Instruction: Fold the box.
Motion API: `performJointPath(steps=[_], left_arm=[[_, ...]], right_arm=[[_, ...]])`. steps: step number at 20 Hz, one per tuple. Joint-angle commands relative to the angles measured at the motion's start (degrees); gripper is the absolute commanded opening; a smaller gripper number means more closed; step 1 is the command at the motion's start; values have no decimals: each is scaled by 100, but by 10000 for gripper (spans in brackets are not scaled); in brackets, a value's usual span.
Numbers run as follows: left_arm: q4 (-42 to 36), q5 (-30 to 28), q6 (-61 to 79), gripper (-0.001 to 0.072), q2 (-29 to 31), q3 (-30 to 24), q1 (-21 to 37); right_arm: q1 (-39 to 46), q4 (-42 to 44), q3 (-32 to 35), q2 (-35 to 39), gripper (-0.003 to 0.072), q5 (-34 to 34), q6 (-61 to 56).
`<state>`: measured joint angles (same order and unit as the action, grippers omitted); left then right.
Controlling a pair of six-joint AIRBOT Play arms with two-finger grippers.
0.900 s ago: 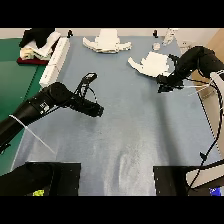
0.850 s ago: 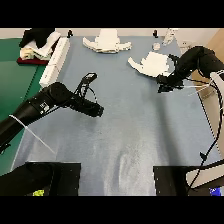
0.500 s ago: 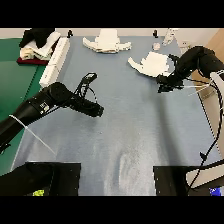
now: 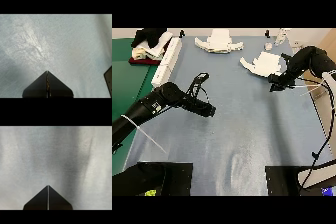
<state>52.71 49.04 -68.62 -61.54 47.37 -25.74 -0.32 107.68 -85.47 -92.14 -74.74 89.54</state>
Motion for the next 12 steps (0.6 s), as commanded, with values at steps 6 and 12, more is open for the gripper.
performJointPath(steps=[6,12], left_arm=[[2,-2,2,13,7,-2,0],[2,-2,2,13,7,-2,0]], right_arm=[[2,350,-7,-129,7,619,-42],[988,415,-2103,-1370,326,1209,-981]])
